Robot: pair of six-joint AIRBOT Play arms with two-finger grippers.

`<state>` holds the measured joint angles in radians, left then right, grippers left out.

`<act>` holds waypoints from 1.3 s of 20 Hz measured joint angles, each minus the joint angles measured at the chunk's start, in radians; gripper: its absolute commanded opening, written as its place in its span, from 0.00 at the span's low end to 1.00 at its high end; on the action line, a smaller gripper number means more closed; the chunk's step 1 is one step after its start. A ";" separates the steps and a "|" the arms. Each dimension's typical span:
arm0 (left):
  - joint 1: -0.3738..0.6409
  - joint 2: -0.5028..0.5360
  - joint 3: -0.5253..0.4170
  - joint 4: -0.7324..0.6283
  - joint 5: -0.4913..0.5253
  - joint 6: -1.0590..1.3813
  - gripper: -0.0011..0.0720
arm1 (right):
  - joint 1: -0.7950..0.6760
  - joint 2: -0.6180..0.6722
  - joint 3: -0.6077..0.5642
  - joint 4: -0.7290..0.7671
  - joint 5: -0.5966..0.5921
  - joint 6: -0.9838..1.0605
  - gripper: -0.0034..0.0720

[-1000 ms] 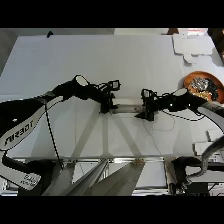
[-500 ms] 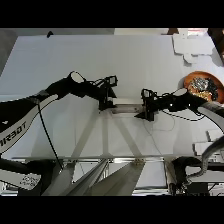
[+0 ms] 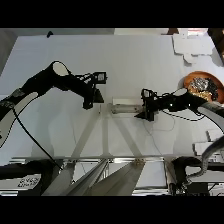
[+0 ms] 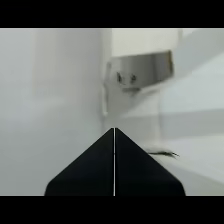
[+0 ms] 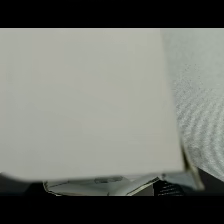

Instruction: Fold the box and place the chain.

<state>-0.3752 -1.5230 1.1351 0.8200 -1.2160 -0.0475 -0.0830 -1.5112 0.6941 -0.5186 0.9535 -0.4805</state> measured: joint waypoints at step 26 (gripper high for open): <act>-0.097 -0.140 -0.001 -0.289 0.509 -0.119 0.02 | 0.000 0.000 0.000 0.000 0.000 0.000 0.71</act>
<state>-0.4725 -1.6630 1.1339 0.5312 -0.7071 -0.1661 -0.0834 -1.5112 0.6945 -0.5186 0.9535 -0.4801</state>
